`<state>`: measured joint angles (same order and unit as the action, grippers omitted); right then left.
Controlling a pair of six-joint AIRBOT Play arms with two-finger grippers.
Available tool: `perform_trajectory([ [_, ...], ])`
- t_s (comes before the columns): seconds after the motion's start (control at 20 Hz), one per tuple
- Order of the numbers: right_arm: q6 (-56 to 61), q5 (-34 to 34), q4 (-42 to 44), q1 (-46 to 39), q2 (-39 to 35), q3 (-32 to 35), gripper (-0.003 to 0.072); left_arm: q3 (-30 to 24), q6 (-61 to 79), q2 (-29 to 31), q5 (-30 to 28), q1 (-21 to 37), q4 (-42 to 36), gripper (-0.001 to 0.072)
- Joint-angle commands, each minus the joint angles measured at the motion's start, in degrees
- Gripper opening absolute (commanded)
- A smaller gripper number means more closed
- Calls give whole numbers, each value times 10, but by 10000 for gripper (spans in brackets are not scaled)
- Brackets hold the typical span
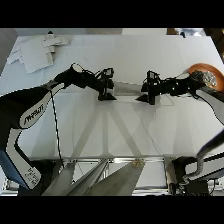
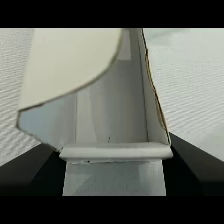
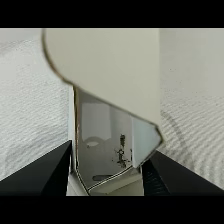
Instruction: Fold the box and place the chain.
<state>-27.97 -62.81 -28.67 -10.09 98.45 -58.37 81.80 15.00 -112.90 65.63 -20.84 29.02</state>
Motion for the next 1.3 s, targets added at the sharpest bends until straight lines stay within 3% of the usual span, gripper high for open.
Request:
perform_trajectory([
  [0.0, 0, 0, 0, 0, 0, 0, 186, 0, 2, 0, 4, 0, 2, 259],
  [0.15, 0, 0, 0, 0, 0, 0, 186, 0, 2, 0, 4, 0, 2, 240],
  [0.25, 0, 0, 0, 0, 0, 0, 186, 0, 2, 0, 6, -1, 2, 18],
  [1.25, 0, 0, 0, 0, 0, 0, 186, 0, 2, 0, 6, -1, 2, 11],
])
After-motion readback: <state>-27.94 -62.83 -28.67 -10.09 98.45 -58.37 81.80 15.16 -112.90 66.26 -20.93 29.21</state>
